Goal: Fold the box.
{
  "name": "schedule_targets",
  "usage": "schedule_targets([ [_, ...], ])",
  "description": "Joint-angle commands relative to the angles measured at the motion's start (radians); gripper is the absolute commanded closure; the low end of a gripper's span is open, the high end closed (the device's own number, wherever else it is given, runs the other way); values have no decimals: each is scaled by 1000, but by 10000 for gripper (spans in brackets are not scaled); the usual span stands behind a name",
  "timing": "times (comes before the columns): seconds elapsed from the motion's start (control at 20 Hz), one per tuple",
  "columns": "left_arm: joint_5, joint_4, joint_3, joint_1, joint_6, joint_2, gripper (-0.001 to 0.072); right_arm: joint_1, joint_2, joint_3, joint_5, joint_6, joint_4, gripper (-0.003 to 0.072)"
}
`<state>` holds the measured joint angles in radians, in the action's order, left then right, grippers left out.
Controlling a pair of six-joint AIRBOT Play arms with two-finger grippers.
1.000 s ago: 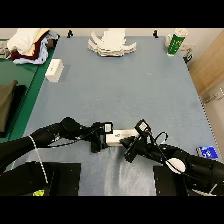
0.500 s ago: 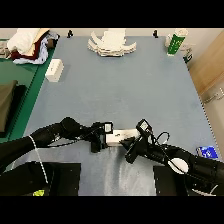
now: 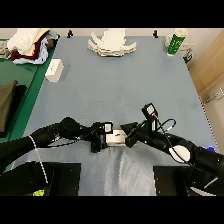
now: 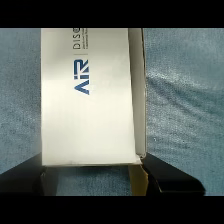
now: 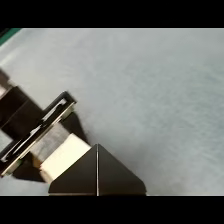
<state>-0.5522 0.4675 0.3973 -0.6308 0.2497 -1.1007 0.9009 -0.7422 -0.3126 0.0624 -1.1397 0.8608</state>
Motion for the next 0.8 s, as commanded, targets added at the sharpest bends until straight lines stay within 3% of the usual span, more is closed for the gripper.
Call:
schedule_targets([
  [0.0,0,0,1,1,0,1,230,-158,-104,-136,201,3,119,685],
  [0.15,0,0,1,1,0,1,230,-290,-252,-319,410,-129,217,685],
  [0.3,0,0,1,1,0,1,230,-404,-396,-472,610,-529,369,684],
  [0.4,1,0,0,1,0,1,231,-458,-461,-531,718,-658,401,684],
  [0.6,18,-3,23,3,-13,13,231,-477,-485,-542,723,-669,403,685],
  [0.75,29,3,31,17,-72,80,231,-477,-485,-542,723,-669,403,684],
])
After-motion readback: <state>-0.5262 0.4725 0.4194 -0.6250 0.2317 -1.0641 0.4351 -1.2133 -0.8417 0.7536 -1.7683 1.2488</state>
